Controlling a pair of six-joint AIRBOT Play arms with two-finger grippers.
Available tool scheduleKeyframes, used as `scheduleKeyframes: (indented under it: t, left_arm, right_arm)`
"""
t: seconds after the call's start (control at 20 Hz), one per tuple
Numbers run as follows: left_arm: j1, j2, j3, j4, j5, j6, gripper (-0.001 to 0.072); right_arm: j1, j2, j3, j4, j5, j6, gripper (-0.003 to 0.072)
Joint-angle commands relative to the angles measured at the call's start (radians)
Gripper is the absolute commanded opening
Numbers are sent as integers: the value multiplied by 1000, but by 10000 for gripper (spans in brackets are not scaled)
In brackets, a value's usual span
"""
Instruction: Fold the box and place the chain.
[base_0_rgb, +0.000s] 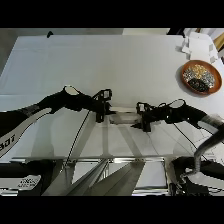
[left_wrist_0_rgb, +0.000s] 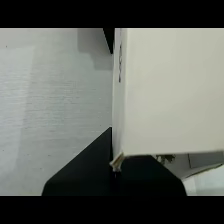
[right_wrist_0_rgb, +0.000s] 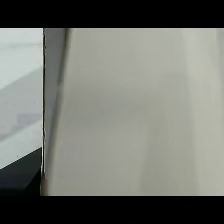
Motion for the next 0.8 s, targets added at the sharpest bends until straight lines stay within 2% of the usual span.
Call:
scheduleKeyframes:
  t: [0.0,0.05,0.15,0.75]
  left_arm:
    - [0,0,0,0,1,0,11]
    - [0,0,1,0,1,-1,11]
    - [0,0,0,0,1,-1,11]
    - [0,0,1,0,1,0,11]
  right_arm:
    - [-15,0,0,-32,-2,7,395]
    - [-15,0,0,-31,-2,7,387]
    - [-15,0,0,-32,-2,7,298]
    - [-15,0,0,-32,-1,7,296]
